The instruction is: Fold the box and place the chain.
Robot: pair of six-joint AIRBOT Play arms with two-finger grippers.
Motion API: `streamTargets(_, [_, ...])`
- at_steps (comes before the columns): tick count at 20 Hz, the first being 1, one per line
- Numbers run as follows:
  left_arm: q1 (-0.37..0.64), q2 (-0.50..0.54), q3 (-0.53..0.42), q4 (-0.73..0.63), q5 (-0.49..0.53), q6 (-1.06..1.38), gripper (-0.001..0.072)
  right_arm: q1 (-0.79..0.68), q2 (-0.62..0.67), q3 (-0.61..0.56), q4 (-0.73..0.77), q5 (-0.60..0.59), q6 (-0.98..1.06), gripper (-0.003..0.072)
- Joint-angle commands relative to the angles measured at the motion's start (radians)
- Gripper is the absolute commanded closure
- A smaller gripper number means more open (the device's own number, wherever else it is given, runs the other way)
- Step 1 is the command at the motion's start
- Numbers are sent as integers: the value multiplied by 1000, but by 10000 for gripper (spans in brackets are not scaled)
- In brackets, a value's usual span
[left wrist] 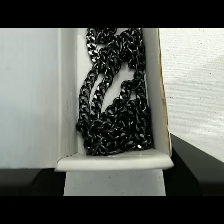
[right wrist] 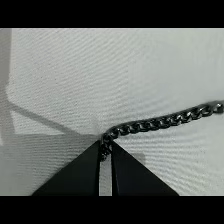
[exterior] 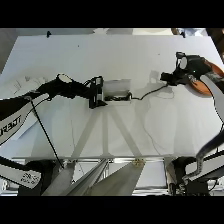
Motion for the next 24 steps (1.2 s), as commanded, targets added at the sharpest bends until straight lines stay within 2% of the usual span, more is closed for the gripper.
streamTargets(1, [0, 0, 0, 0, 0, 0, 317, 33, -9, -1, 8, -8, 2, 668])
streamTargets(7, [0, 0, 0, 0, 0, 0, 317, 140, 119, 0, 15, -7, -112, 670])
streamTargets(13, [-1, 0, 0, 0, 0, 0, 317, 299, 298, 0, 107, 67, -260, 670])
streamTargets(19, [-7, 0, 0, 0, -3, 0, 317, 475, 377, 11, 390, 71, -458, 670])
streamTargets(24, [-7, 0, 0, 0, -3, 0, 317, 549, 377, 14, 654, -24, -663, 671])
